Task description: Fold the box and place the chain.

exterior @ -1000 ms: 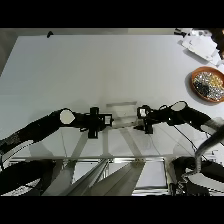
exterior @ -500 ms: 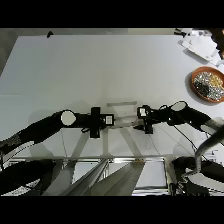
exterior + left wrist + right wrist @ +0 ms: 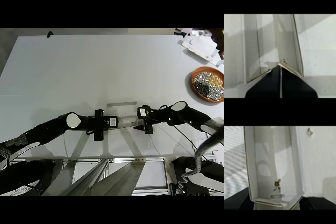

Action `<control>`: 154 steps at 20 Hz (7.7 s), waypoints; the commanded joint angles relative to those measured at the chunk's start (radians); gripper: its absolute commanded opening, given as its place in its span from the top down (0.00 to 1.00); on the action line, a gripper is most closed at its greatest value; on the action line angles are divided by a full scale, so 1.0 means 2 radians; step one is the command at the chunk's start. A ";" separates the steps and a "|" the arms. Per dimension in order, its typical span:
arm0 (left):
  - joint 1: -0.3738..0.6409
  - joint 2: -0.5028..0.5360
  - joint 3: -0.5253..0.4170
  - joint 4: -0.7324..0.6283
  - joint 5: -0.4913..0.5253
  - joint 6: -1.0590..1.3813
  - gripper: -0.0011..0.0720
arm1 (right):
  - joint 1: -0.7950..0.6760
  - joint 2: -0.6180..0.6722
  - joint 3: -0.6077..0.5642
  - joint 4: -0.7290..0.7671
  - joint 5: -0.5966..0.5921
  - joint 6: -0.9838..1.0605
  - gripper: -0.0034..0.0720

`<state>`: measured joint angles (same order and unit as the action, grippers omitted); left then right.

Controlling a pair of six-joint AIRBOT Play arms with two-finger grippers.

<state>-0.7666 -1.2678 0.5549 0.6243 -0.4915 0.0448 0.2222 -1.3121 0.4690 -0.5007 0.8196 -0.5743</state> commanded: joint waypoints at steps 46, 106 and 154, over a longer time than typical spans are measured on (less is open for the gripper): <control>0.242 0.220 -0.006 0.181 -0.259 -0.527 0.98 | 0.000 0.000 0.000 0.000 0.000 0.000 0.35; 0.138 0.006 0.050 0.014 -0.184 -0.602 0.37 | 0.000 0.000 0.000 0.000 0.000 0.000 0.35; -0.034 -0.098 0.253 0.340 -0.267 -1.153 0.23 | 0.000 0.000 0.000 0.000 0.000 0.000 0.35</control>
<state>-0.8291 -1.4555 1.0554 1.2823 -1.0264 -2.2223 0.2222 -1.3125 0.4694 -0.5003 0.8200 -0.5739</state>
